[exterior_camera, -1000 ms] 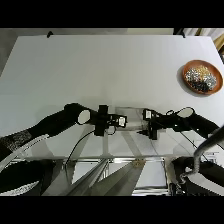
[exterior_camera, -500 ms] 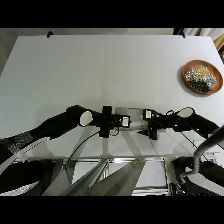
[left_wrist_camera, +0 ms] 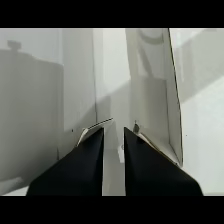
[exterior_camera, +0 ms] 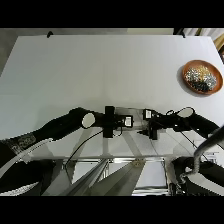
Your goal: Fold the box and place the chain.
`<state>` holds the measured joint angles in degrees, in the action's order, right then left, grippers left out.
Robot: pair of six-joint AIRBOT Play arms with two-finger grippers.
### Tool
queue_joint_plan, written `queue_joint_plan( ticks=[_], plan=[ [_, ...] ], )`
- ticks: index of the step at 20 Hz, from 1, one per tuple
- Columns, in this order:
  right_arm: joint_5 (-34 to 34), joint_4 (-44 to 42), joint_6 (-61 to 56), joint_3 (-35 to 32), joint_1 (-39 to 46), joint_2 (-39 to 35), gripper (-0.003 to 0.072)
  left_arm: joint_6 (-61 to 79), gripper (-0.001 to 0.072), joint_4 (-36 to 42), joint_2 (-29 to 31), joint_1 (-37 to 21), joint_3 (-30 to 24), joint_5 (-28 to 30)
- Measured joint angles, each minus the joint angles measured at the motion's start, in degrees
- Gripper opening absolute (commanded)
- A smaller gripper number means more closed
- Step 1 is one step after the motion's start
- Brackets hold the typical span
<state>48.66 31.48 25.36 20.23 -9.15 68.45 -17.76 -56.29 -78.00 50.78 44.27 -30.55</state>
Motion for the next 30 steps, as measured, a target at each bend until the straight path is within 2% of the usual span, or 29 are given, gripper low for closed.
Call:
queue_joint_plan(
  ticks=[1,2,3,4,5,6,9,10,11,13,14,21,30],
  plan=[
    [0.0,0.0,0.0,0.0,0.0,0.0,0.0343,0.0,0.0141,0.13,-0.26,0.11,0.0,0.33],
    [0.0,0.0,0.0,0.0,0.0,0.0,0.0343,-0.02,0.0178,0.17,-0.52,0.2,0.02,0.57],
    [0.0,0.0,0.02,0.0,0.0,0.0,0.0343,-0.02,0.028,0.28,-0.7,0.26,0.02,0.74],
    [0.0,0.0,0.02,0.0,0.0,0.0,0.0343,-0.02,0.0433,0.39,-0.83,0.31,0.02,0.79],
    [0.0,0.0,0.02,0.0,0.0,0.0,0.0343,-0.17,0.0551,0.48,-0.92,0.33,0.02,0.76],
    [0.0,-0.02,-0.02,0.0,0.0,0.0,0.0343,-0.26,0.0576,0.55,-0.98,0.42,0.0,0.68],
    [-0.02,-0.02,0.0,0.0,0.0,0.0,0.0343,-0.22,0.0576,0.44,-1.07,0.87,0.02,0.92],
    [0.0,-0.02,0.0,0.0,0.0,0.0,0.0343,-0.15,0.0557,0.33,-1.11,1.07,0.02,1.09],
    [0.0,-0.02,0.02,0.0,0.0,0.0,0.0343,-0.15,0.0441,0.31,-1.11,1.22,0.02,1.16],
    [-0.02,0.0,0.07,0.0,0.0,0.0,0.0343,0.0,0.0086,0.2,-1.07,1.44,0.02,1.57],
    [-0.02,0.0,0.07,0.0,0.0,0.0,0.0343,-0.02,0.0006,0.28,-0.9,1.51,0.02,1.25],
    [-0.02,0.0,0.07,0.0,0.0,0.0,0.0343,-8.37,0.0005,-0.22,4.68,-0.31,0.02,-4.39],
    [-0.02,0.0,0.02,0.0,0.0,0.0,0.0343,-32.52,0.0006,-3.15,19.63,-10.67,-1.22,-15.74]
  ],
)
